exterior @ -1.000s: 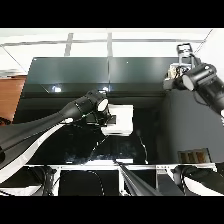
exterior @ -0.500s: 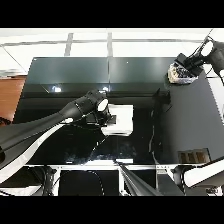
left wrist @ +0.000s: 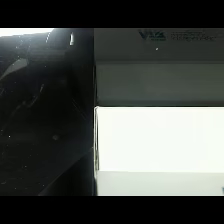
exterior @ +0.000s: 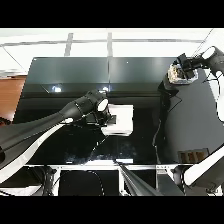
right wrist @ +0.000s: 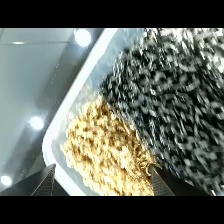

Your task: Fold the box and place the chain.

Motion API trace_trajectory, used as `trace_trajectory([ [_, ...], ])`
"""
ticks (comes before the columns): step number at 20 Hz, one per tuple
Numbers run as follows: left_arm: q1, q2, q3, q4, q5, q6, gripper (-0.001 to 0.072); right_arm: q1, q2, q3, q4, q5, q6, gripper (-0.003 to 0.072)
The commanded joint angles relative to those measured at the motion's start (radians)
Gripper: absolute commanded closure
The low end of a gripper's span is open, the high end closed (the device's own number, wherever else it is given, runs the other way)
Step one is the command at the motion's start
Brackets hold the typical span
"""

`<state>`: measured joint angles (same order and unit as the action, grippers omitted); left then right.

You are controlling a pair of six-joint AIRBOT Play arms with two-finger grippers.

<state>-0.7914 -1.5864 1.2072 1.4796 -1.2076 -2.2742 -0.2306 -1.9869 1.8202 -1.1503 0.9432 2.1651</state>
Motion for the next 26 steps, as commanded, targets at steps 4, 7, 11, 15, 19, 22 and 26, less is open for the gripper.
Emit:
trace_trajectory([
  [4,0.0,-0.001,0.001,0.0,0.0,0.0,0.0683,-0.006,-0.043,0.004,0.059,0.01,-0.054,0.0328],
  [7,0.0,-0.001,0.001,0.0,0.001,0.0,0.0682,-0.024,-0.026,0.027,0.077,0.09,-0.185,0.0671],
  [11,0.0,-0.001,0.001,0.0,0.003,0.0,0.0682,-0.039,0.095,0.048,0.076,0.199,-0.406,0.0672],
  [15,0.0,-0.001,0.001,0.0,0.003,0.0,0.0682,-0.039,0.294,0.048,0.076,0.269,-0.581,0.0673],
  [19,0.0,-0.001,0.001,0.0,0.003,0.0,0.0682,-0.036,0.514,0.048,0.077,0.272,-0.639,0.0673],
  [22,0.0,-0.001,0.001,0.001,0.003,0.0,0.0682,-0.036,0.646,0.049,0.092,0.274,-0.648,0.0673],
  [26,0.0,-0.001,0.001,0.0,0.003,0.0,0.0682,-0.024,0.791,0.048,0.114,0.387,-0.712,0.0673],
])
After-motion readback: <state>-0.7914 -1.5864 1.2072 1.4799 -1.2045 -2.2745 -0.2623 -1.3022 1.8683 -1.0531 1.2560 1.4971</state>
